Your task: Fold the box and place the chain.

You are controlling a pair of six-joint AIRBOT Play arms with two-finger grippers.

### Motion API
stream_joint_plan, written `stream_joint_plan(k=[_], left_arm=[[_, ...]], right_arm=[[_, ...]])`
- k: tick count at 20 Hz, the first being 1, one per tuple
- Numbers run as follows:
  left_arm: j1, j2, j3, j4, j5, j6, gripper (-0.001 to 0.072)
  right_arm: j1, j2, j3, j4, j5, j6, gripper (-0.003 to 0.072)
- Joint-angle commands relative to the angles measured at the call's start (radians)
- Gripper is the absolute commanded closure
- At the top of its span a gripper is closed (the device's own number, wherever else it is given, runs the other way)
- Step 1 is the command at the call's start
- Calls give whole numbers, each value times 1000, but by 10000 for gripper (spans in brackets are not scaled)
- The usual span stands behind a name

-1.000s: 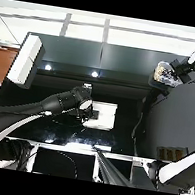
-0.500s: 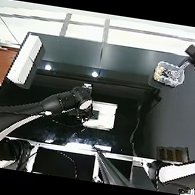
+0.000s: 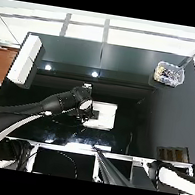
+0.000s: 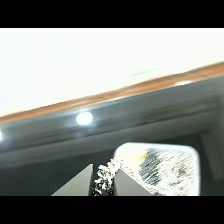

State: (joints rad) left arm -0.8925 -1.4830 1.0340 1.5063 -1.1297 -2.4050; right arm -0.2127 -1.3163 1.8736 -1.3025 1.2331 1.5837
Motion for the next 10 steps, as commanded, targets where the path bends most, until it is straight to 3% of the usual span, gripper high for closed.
stream_joint_plan(k=[1,5,8,10], left_arm=[[0,0,0,0,0,0,676],[0,0,0,0,0,0,676],[0,0,0,0,3,0,675],[0,0,0,0,2,0,675]], right_arm=[[31,193,-89,137,123,-118,645],[122,428,-334,186,181,-200,645],[166,534,-534,240,246,-270,646],[180,561,-678,398,289,-336,645]])
